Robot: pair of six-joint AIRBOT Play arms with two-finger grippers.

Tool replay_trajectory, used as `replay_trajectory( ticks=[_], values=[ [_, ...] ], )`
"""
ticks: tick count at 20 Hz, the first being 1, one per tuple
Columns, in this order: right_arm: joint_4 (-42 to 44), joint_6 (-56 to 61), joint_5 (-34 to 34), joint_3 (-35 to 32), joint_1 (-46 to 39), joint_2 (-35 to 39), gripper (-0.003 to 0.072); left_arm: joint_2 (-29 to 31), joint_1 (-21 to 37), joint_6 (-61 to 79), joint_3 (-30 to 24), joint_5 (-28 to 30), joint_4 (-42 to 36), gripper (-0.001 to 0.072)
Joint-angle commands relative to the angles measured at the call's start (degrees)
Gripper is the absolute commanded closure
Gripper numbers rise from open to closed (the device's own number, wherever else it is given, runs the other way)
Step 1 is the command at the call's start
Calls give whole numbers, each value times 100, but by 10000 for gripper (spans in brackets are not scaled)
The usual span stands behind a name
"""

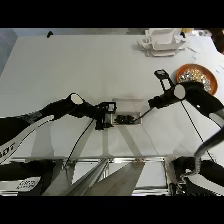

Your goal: Fold the box and place the chain.

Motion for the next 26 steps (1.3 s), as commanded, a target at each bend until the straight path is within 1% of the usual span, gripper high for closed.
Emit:
replay_trajectory(
  ticks=[1,2,4,6,7,8,12,16,20,21,23,24,26],
  values=[
    [592,-636,260,2,0,846,670,2,7,0,7,-2,0,622],
    [1038,-776,273,2,0,1082,670,2,7,0,7,2,0,622],
    [2282,-1412,350,2,0,1464,670,2,7,0,7,2,0,622],
    [3477,-1963,531,2,2,1635,670,2,7,0,7,2,0,622],
    [3939,-2181,619,0,20,1635,670,2,7,0,7,2,0,622],
    [4157,-2337,612,0,107,1635,670,2,7,0,7,2,0,622],
    [4186,-2341,433,0,754,1635,670,2,7,0,7,-2,0,622],
    [4181,-2328,-61,0,1467,1635,670,2,7,0,7,0,0,622],
    [4151,-2273,-404,0,1749,1635,670,2,7,0,7,0,0,622],
    [4022,-2188,-542,0,1718,1637,671,2,7,0,7,0,0,622],
    [3410,-1696,-942,0,1574,1641,671,2,7,0,7,0,0,622],
    [2979,-1338,-1071,0,1451,1639,671,2,7,-2,7,0,0,622],
    [2079,-682,-1110,0,1167,1641,671,2,7,0,7,0,0,622]
  ],
)
